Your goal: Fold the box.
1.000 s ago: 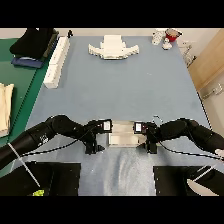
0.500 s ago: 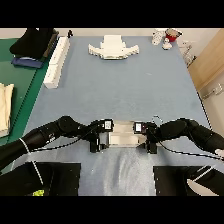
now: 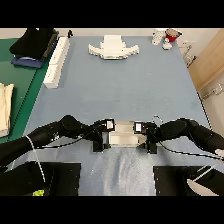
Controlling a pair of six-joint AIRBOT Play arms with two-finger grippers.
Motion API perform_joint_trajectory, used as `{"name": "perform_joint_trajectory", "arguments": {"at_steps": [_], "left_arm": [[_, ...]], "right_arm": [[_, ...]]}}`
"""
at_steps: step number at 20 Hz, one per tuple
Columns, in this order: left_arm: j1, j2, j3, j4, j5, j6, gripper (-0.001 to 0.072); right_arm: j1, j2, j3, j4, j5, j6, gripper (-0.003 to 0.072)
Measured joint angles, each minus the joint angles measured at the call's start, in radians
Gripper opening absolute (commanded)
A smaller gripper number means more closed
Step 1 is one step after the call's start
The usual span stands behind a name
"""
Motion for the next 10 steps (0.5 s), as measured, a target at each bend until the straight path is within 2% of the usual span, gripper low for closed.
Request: {"name": "perform_joint_trajectory", "arguments": {"at_steps": [10], "left_arm": [[-0.035, -0.074, 0.008, -0.018, 0.026, 0.076, 0.0683]], "right_arm": [[0.0, 0.0, 0.0, 0.0, 0.0, 0.0, 0.0491]]}}
